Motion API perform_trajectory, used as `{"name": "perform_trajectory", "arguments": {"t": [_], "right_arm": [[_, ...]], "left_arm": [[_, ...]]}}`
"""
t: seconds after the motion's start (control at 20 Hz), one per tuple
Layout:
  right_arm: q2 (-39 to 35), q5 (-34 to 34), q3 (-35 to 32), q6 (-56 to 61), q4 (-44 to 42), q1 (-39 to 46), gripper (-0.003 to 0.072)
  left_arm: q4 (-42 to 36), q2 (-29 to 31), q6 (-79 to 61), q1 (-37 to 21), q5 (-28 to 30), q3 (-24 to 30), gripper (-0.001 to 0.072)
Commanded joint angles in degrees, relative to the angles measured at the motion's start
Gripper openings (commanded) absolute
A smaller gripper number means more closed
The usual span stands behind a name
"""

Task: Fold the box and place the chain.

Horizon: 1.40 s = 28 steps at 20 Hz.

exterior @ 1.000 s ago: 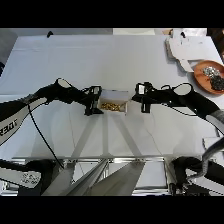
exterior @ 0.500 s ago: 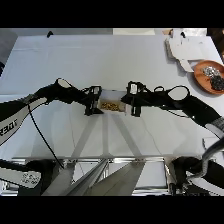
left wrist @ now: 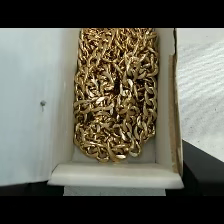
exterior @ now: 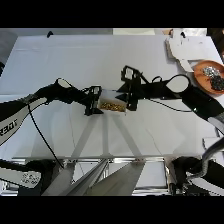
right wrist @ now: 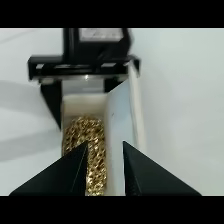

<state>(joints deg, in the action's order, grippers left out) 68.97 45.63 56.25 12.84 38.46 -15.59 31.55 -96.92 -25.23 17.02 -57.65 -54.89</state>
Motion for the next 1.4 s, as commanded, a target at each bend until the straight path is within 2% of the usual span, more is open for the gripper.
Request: {"name": "perform_trajectory", "arguments": {"t": [0.0, 0.1, 0.2, 0.4, 0.6, 0.8, 0.9, 0.95, 1.1, 1.2, 1.35], "right_arm": [[3.7, 1.0, 10.4, 20.5, 5.7, 1.6, 0.0214], [9.4, 2.7, 15.6, 35.1, 10.0, 3.3, 0.0214], [15.3, 6.5, 18.6, 43.7, 13.7, 4.0, 0.0215], [21.5, 16.0, 18.9, 44.2, 13.3, 3.4, 0.0226], [21.1, 21.8, 18.9, 39.7, 9.6, 2.6, 0.0240], [19.6, 27.2, 18.9, 37.9, 9.7, -1.2, 0.0241], [18.5, 25.4, 18.0, 36.8, 11.3, -2.8, 0.0252], [17.8, 23.1, 17.3, 34.8, 13.0, -3.6, 0.0291], [14.4, 12.6, 13.3, 31.8, 21.2, -6.5, 0.0321], [12.3, 6.4, 10.0, 31.6, 24.7, -8.0, 0.0321], [10.9, 0.8, 6.8, 31.6, 27.7, -9.5, 0.0325]], "left_arm": [[0.0, 0.0, 0.0, 0.0, 0.0, 0.0, 0.0315], [0.0, 0.0, 0.0, 0.0, 0.0, 0.0, 0.0315], [0.0, 0.0, 0.0, 0.0, 0.0, 0.0, 0.0315], [0.0, 0.0, 0.0, 0.0, 0.0, 0.0, 0.0315], [0.0, 0.0, 0.0, 0.0, 0.0, 0.0, 0.0315], [0.0, 0.0, 0.0, 0.0, 0.0, 0.0, 0.0315], [0.0, 0.0, 0.0, 0.0, 0.0, 0.0, 0.0315], [0.0, 0.0, 0.0, 0.0, 0.0, 0.0, 0.0315], [0.0, 0.0, 0.0, 0.0, 0.0, 0.0, 0.0315], [0.0, 0.0, 0.0, 0.0, 0.0, 0.0, 0.0315], [0.0, 0.0, 0.0, 0.0, 0.0, 0.0, 0.0315]]}}
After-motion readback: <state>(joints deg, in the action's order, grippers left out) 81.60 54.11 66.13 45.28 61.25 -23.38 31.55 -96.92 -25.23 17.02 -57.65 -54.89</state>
